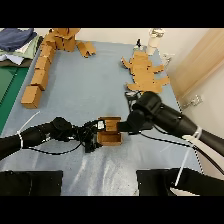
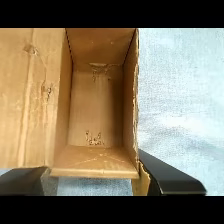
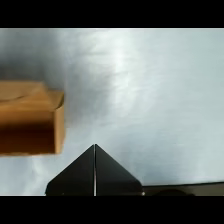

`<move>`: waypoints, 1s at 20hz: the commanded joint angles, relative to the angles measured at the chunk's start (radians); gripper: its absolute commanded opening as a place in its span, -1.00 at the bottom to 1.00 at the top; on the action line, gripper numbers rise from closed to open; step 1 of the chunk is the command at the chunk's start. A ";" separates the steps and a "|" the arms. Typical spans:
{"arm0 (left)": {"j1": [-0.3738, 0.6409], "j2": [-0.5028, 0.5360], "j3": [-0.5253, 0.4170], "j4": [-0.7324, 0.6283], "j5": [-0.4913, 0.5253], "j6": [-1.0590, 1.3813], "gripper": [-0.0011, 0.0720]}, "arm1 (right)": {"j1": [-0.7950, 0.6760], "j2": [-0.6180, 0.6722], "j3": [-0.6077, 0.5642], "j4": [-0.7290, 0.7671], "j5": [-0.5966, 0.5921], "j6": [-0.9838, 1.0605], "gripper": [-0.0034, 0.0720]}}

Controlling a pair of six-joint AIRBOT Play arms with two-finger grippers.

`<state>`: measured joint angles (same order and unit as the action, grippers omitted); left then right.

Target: Fold the box.

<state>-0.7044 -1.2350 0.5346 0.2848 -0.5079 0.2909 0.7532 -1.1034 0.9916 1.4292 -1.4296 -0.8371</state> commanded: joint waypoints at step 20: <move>0.000 0.000 0.000 0.000 0.002 0.000 0.70 | -0.430 -0.196 -0.185 1.157 0.166 -1.593 -0.91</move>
<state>-0.7044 -1.2350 0.5346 0.2844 -0.5068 0.2913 0.2768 -1.3819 0.8883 2.5832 -1.2831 -2.3234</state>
